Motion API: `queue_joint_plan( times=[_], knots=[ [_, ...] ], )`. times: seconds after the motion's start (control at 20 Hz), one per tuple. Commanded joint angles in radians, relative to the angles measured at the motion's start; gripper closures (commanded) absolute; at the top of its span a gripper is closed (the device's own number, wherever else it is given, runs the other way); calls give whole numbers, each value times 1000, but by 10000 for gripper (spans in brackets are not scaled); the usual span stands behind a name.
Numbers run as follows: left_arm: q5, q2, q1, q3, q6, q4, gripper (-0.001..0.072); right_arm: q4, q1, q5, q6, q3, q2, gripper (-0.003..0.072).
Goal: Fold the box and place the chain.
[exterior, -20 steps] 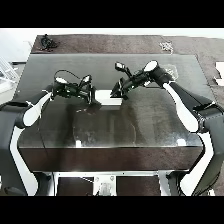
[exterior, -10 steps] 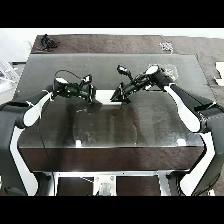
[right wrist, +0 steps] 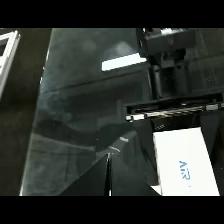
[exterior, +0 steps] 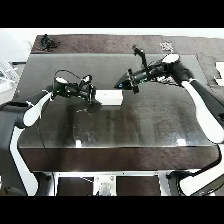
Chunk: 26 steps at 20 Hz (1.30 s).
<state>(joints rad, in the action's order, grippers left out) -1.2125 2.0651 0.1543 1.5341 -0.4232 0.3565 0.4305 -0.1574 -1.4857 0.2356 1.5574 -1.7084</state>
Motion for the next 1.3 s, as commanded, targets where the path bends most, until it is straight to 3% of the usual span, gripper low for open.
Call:
queue_joint_plan(
  times=[0.0,0.15,0.35,0.55,0.9,0.95,1.0,1.25],
  knots=[
    [-3,0,-1,0,0,1,184,85,10,111,108,-138,182,675],
    [-1,0,-1,0,0,-3,184,211,29,397,205,-392,423,675],
    [-2,0,-1,0,0,-5,184,221,98,673,261,-734,692,675],
    [-3,0,-1,0,0,-8,184,221,168,716,258,-958,825,675],
    [-2,0,-1,0,5,-32,187,224,184,735,228,-1104,838,675],
    [-1,-2,-1,1,9,-40,332,224,184,734,228,-1106,838,675],
    [-13,-10,-3,1,33,-36,684,220,184,735,228,-1106,838,675],
    [76,-120,-4,8,217,14,695,214,184,734,228,-1106,838,675]
  ],
)
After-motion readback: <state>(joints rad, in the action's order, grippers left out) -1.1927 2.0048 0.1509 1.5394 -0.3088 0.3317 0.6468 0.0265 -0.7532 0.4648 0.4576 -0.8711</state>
